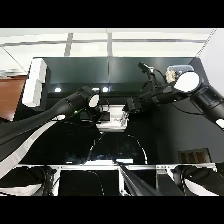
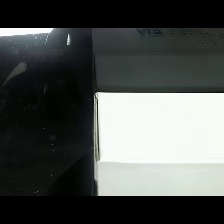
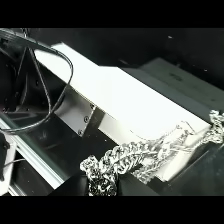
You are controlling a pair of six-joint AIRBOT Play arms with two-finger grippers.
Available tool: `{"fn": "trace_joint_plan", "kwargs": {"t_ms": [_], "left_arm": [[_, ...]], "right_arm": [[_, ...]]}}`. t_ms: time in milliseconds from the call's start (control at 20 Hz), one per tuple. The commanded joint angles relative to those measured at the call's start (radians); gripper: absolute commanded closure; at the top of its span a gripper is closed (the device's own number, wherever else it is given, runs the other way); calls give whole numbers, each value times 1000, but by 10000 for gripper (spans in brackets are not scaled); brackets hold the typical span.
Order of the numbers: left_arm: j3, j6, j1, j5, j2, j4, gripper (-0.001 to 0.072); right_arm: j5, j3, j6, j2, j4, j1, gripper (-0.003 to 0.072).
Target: Fold the box and place the chain.
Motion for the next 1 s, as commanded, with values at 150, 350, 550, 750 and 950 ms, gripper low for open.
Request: {"fn": "trace_joint_plan", "kwargs": {"t_ms": [150, 350, 550, 750, 950], "left_arm": [[0, 0, 0, 0, 0, 3, 679], [0, 0, 0, 0, 0, 3, 680], [0, 0, 0, 0, 0, 3, 680], [0, 0, 0, -4, 0, 3, 680], [0, 1, 0, -6, 0, 3, 680]], "right_arm": [[-101, -10, -5, -55, 51, 31, 615], [-64, -10, -17, -54, 47, 10, 335], [69, -25, -80, 43, -142, -171, 335], [-94, -227, -381, 101, -304, -213, 334], [-458, -397, -708, 74, -241, -178, -34]]}}
